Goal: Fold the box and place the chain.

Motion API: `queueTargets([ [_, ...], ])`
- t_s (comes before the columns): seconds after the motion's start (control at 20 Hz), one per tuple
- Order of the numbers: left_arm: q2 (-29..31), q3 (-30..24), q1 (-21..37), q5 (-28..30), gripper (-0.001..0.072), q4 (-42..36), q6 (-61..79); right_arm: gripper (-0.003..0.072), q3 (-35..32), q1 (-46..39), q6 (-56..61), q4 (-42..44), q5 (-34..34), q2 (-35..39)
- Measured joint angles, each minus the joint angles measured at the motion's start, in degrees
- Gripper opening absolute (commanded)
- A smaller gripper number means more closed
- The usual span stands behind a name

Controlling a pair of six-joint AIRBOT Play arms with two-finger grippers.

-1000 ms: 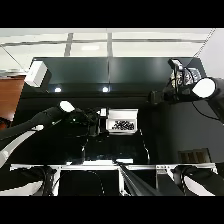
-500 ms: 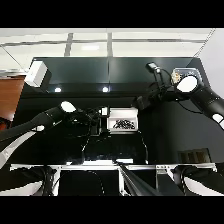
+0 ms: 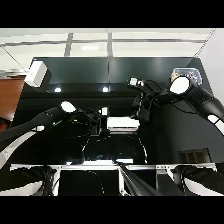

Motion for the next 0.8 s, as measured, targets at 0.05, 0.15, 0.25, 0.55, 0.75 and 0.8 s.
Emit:
queueTargets([
  [0.05,0.0,0.0,0.0,0.0,0.0369,0.0,0.0,0.0688,0.0,0.2,-1.7,-0.2,0.1,0.0],
  [0.15,0.0,0.0,0.0,0.0,0.0369,0.0,0.0,0.0687,-0.1,0.5,-4.2,-0.3,0.6,0.0],
  [0.25,0.0,0.0,0.0,0.0,0.0370,0.0,0.0,0.0687,-0.5,0.9,-5.5,-0.4,1.7,0.0],
  [0.55,0.0,0.0,0.0,0.0,0.0370,0.0,0.0,0.0687,-1.2,2.4,-6.0,-0.5,3.7,0.0],
  [0.75,0.0,0.0,0.0,0.0,0.0370,0.0,0.0,0.0687,-1.6,2.7,-5.6,-0.7,4.3,0.0],
  [0.8,0.0,0.0,0.0,0.0,0.0370,0.0,0.0,0.0687,-1.9,2.7,-5.5,-0.7,4.0,0.0],
])
